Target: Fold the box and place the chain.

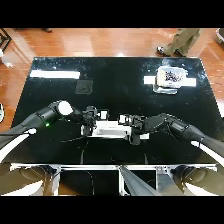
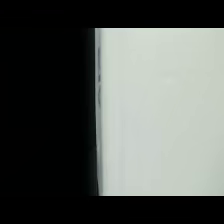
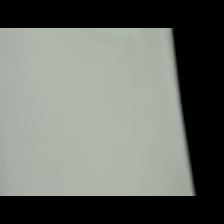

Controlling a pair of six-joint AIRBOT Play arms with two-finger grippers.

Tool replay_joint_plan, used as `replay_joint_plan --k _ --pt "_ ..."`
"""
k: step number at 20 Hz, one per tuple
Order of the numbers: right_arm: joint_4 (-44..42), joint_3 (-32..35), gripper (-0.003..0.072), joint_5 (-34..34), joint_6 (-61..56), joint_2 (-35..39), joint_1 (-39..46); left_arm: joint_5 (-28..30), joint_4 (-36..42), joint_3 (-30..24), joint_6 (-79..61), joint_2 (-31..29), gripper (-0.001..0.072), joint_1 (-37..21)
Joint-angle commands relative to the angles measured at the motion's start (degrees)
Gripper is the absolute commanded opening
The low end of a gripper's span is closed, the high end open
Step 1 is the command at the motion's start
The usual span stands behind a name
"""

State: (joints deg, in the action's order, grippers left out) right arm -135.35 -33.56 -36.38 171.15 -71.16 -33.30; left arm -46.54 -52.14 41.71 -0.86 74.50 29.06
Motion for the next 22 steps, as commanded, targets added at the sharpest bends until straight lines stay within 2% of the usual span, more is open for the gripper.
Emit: replay_joint_plan --k 1,17,18,19,21,22 --pt "0.0 0.0 0.0582 0.6 0.0 -0.1 0.0 -1.7 -1.6 0.0 0.0 0.5 0.0018 0.0" --pt "0.5 0.0 0.0577 0.2 0.0 -0.6 0.0 -1.5 -1.6 0.0 0.0 0.5 0.0021 0.0" --pt "0.5 0.0 0.0471 0.2 0.0 -0.6 0.0 -1.5 -1.6 0.0 0.0 0.5 0.0021 0.0" --pt "0.5 0.0 0.0425 0.2 0.0 -0.6 0.0 -1.5 -1.6 0.0 0.0 0.5 0.0021 0.0" --pt "0.5 0.1 0.0424 0.1 0.0 -0.6 0.0 -1.5 -1.6 0.0 0.0 0.5 0.0021 0.0" --pt "0.5 0.1 0.0383 0.1 0.0 -0.7 0.0 -1.5 -1.6 0.0 0.0 0.4 0.0021 0.0"
